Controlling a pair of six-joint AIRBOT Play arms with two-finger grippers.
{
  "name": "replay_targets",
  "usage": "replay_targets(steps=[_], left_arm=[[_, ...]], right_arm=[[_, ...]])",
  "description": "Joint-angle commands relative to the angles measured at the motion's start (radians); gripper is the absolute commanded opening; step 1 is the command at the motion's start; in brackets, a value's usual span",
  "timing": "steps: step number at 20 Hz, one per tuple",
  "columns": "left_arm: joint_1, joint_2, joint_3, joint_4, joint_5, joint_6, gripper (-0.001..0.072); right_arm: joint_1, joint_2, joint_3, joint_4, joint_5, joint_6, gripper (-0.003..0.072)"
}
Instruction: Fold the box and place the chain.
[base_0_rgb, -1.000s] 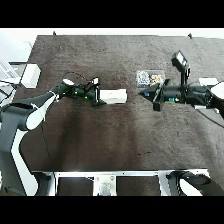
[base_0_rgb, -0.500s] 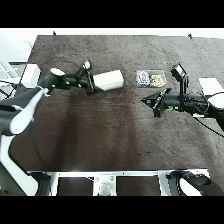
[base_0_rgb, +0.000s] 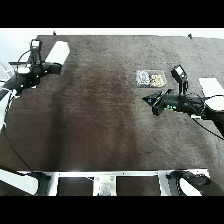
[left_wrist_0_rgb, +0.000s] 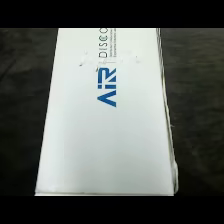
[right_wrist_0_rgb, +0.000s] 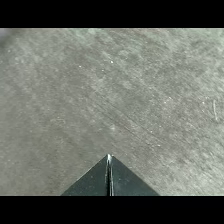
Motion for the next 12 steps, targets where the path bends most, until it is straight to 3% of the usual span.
replay_targets(steps=[1,3,6,12], left_arm=[[0.04,-0.006,-0.078,0.002,0.165,-0.053,0.0019],[0.04,-0.032,-0.079,0.003,0.166,-0.017,0.0019],[0.04,-0.068,-0.086,0.0,0.247,-0.059,0.002],[0.04,-0.121,-0.086,0.001,0.247,-0.082,0.002]], right_arm=[[0.0,-0.003,-0.017,0.013,-0.034,0.002,0.0015],[0.0,-0.003,-0.022,0.013,-0.037,0.002,0.0015],[0.0,-0.003,-0.025,0.013,-0.037,0.002,0.0015],[0.0,-0.003,-0.025,0.013,-0.037,0.002,0.0015]])
